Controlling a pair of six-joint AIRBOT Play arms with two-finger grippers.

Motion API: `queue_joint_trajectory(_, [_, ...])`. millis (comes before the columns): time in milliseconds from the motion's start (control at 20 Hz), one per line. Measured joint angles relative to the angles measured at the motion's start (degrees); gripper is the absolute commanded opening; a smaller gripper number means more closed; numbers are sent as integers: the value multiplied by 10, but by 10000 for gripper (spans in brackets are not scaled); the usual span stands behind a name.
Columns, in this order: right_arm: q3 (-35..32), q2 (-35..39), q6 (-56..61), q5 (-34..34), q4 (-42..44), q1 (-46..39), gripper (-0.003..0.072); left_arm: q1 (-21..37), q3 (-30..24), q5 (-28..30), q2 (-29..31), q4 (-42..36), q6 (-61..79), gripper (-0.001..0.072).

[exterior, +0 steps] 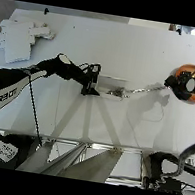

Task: Fold the box and place the chain.

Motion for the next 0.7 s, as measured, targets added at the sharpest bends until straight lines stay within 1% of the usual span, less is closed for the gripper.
queue_joint_trajectory(150, [0, -27, 26, -50, -23, 2, 188, 0, 0, 0, 0, 0, 0, 344])
queue_joint_trajectory(250, [0, -35, 35, -72, -44, 2, 52, 0, 0, 0, 0, 0, 0, 344])
queue_joint_trajectory(300, [0, -38, 37, -79, -54, 2, 12, 0, 0, 0, 0, 0, 0, 344])
queue_joint_trajectory(550, [0, -40, 42, -82, -79, 7, 11, 0, 0, 0, 0, 0, 0, 344])
queue_joint_trajectory(700, [0, -25, 23, -76, -83, 22, 11, 0, 0, 0, 0, 0, 0, 344])
